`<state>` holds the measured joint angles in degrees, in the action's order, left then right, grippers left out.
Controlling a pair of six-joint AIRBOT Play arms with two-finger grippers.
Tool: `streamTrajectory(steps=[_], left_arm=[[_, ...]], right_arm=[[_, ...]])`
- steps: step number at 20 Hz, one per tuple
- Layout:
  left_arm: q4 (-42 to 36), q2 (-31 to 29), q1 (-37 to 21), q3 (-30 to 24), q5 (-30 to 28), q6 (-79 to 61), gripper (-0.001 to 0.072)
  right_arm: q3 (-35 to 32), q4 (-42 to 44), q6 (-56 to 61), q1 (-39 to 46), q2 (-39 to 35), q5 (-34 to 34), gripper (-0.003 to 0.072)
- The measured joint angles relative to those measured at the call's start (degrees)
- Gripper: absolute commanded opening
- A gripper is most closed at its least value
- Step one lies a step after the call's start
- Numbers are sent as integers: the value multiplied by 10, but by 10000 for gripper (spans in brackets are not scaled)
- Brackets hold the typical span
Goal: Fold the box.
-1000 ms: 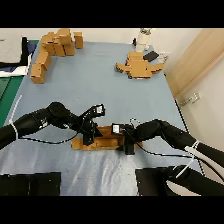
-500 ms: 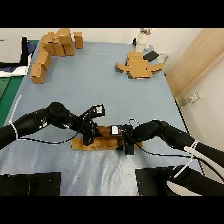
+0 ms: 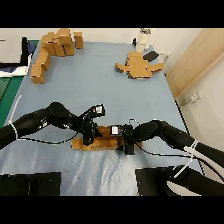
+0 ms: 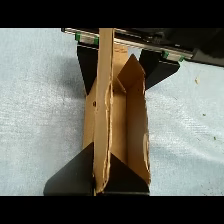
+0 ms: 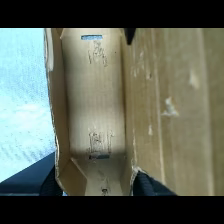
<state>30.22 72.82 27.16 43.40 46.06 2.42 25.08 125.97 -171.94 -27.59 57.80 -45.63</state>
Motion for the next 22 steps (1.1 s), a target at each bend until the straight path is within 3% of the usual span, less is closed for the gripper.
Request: streamTrajectory(steps=[6,7,8,9,12,15,16,17,19,22], left_arm=[[0,0,0,0,1,4,13],[0,0,0,0,2,10,76],[2,0,0,0,3,20,464],[18,1,0,-1,-1,36,686],[53,-7,-8,1,15,111,687],[147,-37,-32,9,64,240,675],[174,-50,-40,12,91,288,389],[195,-65,-50,15,120,342,17],[212,-86,-58,15,187,442,10],[130,-98,-40,3,224,541,10]], right_arm=[[0,0,0,0,0,-2,501],[0,0,0,0,0,-2,501],[0,0,0,0,0,-3,501],[0,-1,0,0,0,-8,501],[0,-1,0,0,0,-7,501],[0,-1,0,0,0,-7,501],[0,0,0,0,0,-7,501],[0,0,0,0,0,-5,500],[0,0,0,0,0,-4,501],[0,1,0,0,0,-4,500]])
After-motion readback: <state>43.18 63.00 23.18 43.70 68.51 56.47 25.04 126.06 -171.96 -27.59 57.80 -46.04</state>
